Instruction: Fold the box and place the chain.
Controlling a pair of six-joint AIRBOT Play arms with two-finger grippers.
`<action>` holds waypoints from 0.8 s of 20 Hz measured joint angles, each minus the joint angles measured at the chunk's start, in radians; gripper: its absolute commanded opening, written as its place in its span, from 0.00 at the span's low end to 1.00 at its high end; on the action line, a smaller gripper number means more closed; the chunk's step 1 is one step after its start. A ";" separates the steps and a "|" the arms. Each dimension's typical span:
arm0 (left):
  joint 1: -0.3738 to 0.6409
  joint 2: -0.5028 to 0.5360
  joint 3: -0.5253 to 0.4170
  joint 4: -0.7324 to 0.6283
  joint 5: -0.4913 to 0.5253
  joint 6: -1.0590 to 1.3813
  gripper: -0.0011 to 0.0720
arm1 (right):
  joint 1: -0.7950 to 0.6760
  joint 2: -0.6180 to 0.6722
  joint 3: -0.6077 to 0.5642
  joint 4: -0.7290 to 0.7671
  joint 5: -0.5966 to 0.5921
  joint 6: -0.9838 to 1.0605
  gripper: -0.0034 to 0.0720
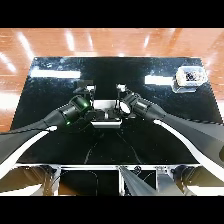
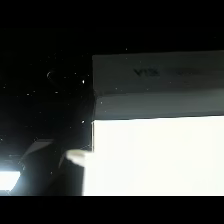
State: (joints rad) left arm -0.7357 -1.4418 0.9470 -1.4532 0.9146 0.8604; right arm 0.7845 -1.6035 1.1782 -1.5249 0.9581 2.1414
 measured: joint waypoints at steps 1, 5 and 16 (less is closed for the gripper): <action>0.000 0.000 0.000 0.000 0.000 0.000 0.05 | 0.000 0.000 0.000 0.000 0.000 -0.005 0.10; 0.000 0.000 0.000 -0.001 -0.001 0.001 0.05 | 0.000 -0.001 0.000 0.004 -0.001 -0.014 0.10; 0.000 0.000 0.000 -0.003 -0.016 0.006 0.05 | 0.001 -0.002 0.013 0.016 0.015 -0.019 0.57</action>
State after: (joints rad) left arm -0.7361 -1.4418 0.9466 -1.4567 0.8989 0.8669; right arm 0.7856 -1.6058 1.1915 -1.5093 0.9733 2.1227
